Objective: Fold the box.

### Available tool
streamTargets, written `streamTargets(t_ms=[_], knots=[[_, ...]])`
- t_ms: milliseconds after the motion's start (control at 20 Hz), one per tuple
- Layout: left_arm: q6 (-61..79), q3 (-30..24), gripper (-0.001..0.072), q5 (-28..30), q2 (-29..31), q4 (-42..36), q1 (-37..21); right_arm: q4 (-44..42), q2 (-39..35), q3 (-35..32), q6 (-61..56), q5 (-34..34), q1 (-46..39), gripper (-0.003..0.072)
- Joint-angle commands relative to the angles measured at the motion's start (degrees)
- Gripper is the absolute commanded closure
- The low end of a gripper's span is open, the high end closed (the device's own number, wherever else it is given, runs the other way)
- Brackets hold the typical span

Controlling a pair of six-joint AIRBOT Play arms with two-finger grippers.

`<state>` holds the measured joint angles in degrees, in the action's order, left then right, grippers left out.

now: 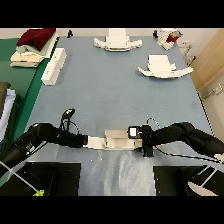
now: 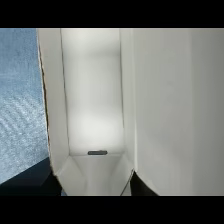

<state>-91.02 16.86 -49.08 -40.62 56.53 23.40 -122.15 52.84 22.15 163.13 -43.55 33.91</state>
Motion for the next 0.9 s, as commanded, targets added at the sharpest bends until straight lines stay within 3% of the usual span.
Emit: streamTargets(t_ms=[0, 150, 500, 600, 650, 700, 750, 850], knots=[[10.47, -0.61, 0.0695, 3.45, -3.50, -13.75, -0.15, 0.02, -0.04, 0.02, 0.00, 0.02, 0.04, 0.0171], [13.75, -0.52, 0.0696, 3.69, -5.05, -17.81, 1.64, 0.00, -0.04, 0.02, 0.00, 0.02, 0.04, 0.0170], [14.88, 3.30, 0.0691, 1.95, -5.03, -17.92, 3.50, 0.00, -0.04, 0.02, -0.02, 0.02, 0.04, 0.0170], [15.06, 4.90, 0.0279, 1.97, -5.03, -17.94, 3.28, 0.00, -0.04, 0.02, 0.00, 0.02, 0.04, 0.0170], [15.02, 5.42, 0.0277, 1.79, -5.03, -17.97, 3.30, 0.00, -0.04, 0.02, 0.00, 0.02, 0.04, 0.0170], [14.93, 5.64, 0.0345, 1.33, -5.03, -17.92, 3.30, 0.00, -0.07, 0.02, 0.00, 0.02, 0.04, 0.0171], [14.95, 5.66, 0.0368, 0.79, -5.03, -17.94, 3.30, 0.00, -0.04, 0.02, -0.02, 0.02, 0.04, 0.0170], [14.95, 5.68, 0.0360, -0.07, -5.03, -18.03, 3.30, 0.00, -0.04, 0.02, -0.02, 0.02, 0.04, 0.0170]])
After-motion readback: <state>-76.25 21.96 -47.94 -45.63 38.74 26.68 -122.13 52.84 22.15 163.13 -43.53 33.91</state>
